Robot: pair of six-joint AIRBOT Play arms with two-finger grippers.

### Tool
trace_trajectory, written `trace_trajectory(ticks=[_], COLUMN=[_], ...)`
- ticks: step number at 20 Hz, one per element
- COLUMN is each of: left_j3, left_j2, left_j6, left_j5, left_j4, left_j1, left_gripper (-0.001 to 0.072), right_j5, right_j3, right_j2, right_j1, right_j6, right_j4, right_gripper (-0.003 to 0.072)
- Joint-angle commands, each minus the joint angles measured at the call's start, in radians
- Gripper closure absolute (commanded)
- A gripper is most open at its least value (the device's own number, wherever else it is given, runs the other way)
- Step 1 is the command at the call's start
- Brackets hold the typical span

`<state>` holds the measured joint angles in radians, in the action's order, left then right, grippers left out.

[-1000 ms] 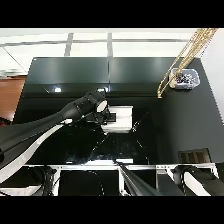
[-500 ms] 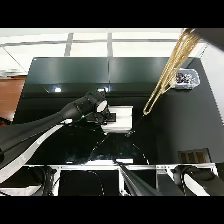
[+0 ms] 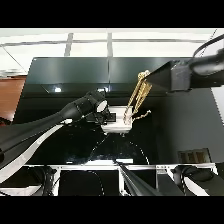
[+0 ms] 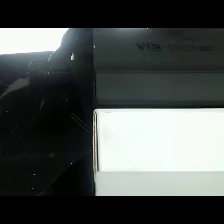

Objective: Fold the box and place the chain.

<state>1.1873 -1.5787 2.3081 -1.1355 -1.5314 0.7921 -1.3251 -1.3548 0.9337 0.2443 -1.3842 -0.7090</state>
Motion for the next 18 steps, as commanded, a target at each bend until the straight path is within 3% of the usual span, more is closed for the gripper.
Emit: trace_trajectory(ticks=[1, 4, 9, 13, 14, 15, 16, 18], left_j3=[0.0, 0.0, 0.0, 0.0, 0.0, 0.0, 0.0, 0.0], left_j2=[0.0, 0.0, 0.0, 0.0, 0.0, 0.0, 0.0, 0.0], left_j6=[0.0, 0.0, 0.0, 0.0, 0.0, 0.0, 0.0, 0.0], left_j5=[0.0, 0.0, 0.0, 0.001, 0.001, 0.001, 0.001, 0.0], left_j4=[0.004, 0.004, 0.004, 0.004, 0.004, 0.004, 0.004, 0.004], left_j1=[0.0, 0.0, 0.0, 0.0, 0.0, 0.0, 0.0, 0.0], left_gripper=[0.0682, 0.0682, 0.0681, 0.0681, 0.0682, 0.0682, 0.0682, 0.0682], right_j5=[0.05, 0.085, 0.305, 0.344, 0.344, 0.337, 0.33, 0.288], right_j3=[0.119, 0.228, 0.418, 0.455, 0.455, 0.455, 0.455, 0.449], right_j2=[0.0, 0.0, 0.013, 0.039, 0.039, 0.039, 0.039, 0.037], right_j1=[0.018, 0.02, 0.103, 0.119, 0.119, 0.119, 0.118, 0.086], right_j6=[0.001, -0.001, -0.011, -0.011, -0.011, -0.012, -0.011, -0.011], right_j4=[-0.001, 0.004, 0.003, 0.0, -0.002, -0.003, -0.003, -0.036], right_gripper=[0.0672, 0.0672, 0.0671, 0.0669, 0.0637, 0.0417, 0.0304, 0.0306])
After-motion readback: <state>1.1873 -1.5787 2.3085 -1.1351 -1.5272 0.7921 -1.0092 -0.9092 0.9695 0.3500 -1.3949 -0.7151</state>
